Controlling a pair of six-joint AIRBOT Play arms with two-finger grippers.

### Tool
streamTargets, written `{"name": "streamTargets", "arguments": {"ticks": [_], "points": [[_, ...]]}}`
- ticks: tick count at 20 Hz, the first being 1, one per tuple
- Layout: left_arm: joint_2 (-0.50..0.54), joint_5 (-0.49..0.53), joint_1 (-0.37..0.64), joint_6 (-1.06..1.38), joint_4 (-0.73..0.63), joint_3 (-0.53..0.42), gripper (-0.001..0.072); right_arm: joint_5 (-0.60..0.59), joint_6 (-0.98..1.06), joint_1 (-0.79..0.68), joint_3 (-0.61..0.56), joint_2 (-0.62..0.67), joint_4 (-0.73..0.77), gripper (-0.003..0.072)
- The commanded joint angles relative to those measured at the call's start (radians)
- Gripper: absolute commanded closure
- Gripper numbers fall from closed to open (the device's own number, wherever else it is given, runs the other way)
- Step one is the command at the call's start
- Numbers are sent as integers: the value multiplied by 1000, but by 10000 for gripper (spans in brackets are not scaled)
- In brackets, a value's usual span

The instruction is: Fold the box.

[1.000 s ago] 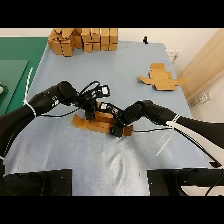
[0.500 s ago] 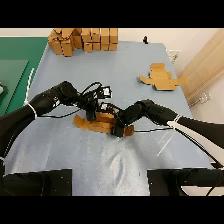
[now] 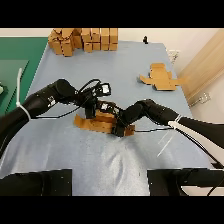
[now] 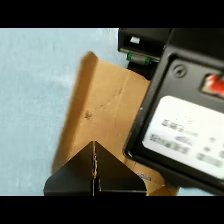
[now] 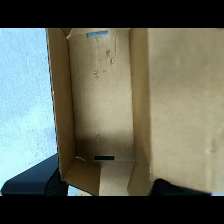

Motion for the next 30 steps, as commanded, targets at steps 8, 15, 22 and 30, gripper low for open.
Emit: {"name": "streamTargets", "arguments": {"ticks": [8, 15, 22, 30], "points": [[84, -71, 21, -11, 9, -1, 695, -10, 19, 0, 1, 0, -12, 59], [84, -68, 21, -11, 9, -1, 695, -6, 51, 0, 1, 1, -35, -31], [84, -67, 21, -11, 16, -1, 695, 10, 149, 0, 1, 3, -91, -8], [83, -68, 21, -12, 26, -1, 695, 42, 225, 7, -4, 8, -150, 70]]}}
